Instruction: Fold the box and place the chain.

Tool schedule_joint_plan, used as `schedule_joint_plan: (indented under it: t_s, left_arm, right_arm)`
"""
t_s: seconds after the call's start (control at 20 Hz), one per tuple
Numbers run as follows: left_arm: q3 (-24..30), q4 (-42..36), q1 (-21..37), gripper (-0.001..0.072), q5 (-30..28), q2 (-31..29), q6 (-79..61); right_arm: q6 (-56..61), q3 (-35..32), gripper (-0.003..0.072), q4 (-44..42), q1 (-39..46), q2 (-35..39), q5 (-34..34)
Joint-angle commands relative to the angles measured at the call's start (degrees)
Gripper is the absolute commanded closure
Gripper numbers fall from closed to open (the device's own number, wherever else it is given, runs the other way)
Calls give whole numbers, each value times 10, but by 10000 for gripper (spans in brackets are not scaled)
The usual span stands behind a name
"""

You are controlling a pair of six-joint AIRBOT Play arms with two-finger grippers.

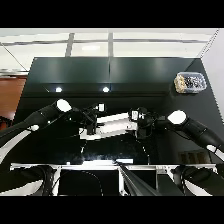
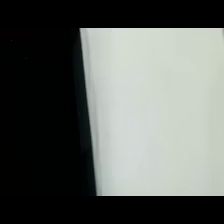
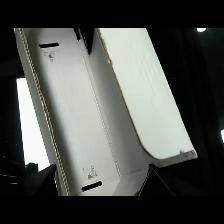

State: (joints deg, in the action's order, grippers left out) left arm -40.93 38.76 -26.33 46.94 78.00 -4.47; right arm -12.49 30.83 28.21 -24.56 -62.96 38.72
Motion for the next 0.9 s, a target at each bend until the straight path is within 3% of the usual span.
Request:
schedule_joint_plan:
  t_s: [0.0,0.45,0.55,0.85]
  left_arm:
    - [-1,0,0,683,1,-1,0]
    - [-1,0,-1,683,2,-1,0]
    - [-1,0,-1,683,2,-1,0]
    - [-1,0,0,683,2,-1,0]
  right_arm:
    - [1,0,16,-1,2,3,2]
    - [14,0,16,-1,2,12,31]
    - [14,-1,16,-3,1,3,66]
    - [2,-3,16,-5,0,-54,72]
